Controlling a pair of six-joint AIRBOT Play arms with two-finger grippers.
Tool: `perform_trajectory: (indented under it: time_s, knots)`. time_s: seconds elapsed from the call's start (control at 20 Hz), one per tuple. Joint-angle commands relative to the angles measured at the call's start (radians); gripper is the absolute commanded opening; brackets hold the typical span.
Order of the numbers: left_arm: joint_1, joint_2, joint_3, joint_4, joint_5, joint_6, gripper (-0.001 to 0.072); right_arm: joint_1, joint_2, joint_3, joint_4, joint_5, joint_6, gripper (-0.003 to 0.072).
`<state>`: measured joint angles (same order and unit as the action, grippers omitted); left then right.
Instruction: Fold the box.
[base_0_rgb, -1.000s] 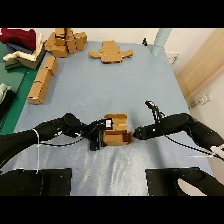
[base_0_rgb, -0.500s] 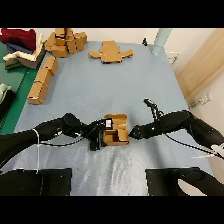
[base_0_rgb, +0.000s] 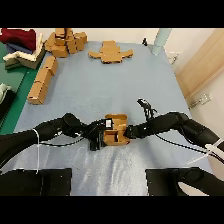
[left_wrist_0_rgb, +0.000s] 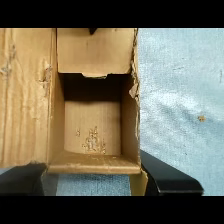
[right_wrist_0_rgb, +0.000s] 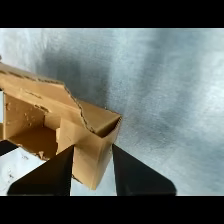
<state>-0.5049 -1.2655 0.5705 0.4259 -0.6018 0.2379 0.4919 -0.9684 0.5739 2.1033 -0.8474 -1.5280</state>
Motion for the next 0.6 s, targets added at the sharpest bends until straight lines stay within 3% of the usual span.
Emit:
perform_trajectory:
  time_s: [0.0,0.2,0.55]
  knots:
    - [0.000,0.000,0.001,0.000,0.000,0.000,0.0464,0.099,-0.018,0.049,-0.210,0.018,0.259,0.0389]
    - [0.000,0.000,0.001,0.000,0.000,0.000,0.0465,0.219,-0.076,0.111,-0.401,-0.044,0.513,0.0389]
    - [0.000,0.000,0.001,0.000,0.000,0.000,0.0465,0.361,-0.221,0.258,-0.589,-0.222,0.772,0.0389]
